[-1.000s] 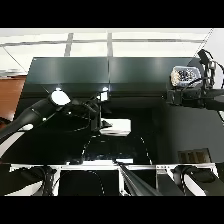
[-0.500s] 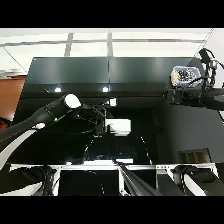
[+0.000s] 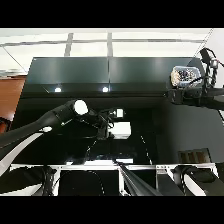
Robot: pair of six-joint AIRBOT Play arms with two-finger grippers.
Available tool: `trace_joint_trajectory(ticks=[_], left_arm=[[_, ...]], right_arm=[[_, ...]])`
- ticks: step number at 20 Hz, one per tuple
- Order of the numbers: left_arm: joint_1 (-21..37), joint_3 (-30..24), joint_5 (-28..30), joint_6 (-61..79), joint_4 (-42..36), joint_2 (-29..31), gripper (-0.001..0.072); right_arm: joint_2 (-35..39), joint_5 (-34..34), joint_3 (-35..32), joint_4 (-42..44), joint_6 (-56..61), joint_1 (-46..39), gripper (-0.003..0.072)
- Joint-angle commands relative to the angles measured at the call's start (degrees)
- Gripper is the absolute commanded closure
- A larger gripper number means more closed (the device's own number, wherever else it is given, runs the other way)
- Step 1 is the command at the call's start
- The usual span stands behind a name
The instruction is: Fold the box and place the chain.
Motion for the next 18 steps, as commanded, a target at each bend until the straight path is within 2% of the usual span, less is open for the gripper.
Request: trace_joint_trajectory(ticks=[1,2,3,5,8,10,12,16,18], left_arm=[[-2.91,-0.02,8.94,0.00,1.97,-0.85,0.0019],[-3.39,0.02,9.31,0.92,2.54,-0.79,0.0019],[-3.48,0.20,9.01,1.09,3.76,-0.63,0.0083],[-2.89,0.90,6.71,-1.64,5.20,0.20,0.0508],[0.20,2.45,3.41,-9.01,7.65,1.92,0.0516],[4.72,3.63,0.24,-13.42,9.81,2.67,0.0516],[10.99,4.63,-1.95,-16.79,11.91,3.39,0.0516],[27.04,8.35,-2.43,-26.47,16.87,4.24,0.0516],[35.69,10.88,0.13,-27.08,17.00,4.11,0.0516]], right_arm=[[0.04,-0.35,-0.04,-0.07,0.46,-0.02,0.0673],[0.04,-0.72,-0.04,-0.07,0.55,-0.02,0.0673],[0.04,-1.31,-0.04,-0.02,0.57,-0.02,0.0673],[0.04,-2.05,-0.04,-0.02,0.59,-0.02,0.0673],[0.04,-2.40,-0.04,-0.02,0.57,-0.02,0.0673],[0.04,-2.93,-0.04,0.07,0.59,-0.02,0.0673],[0.04,-3.08,-0.04,0.07,0.66,-0.02,0.0673],[0.04,-3.45,-0.04,0.15,0.79,-0.02,0.0673],[0.04,-4.39,-0.04,0.13,0.79,-0.02,0.0673]])
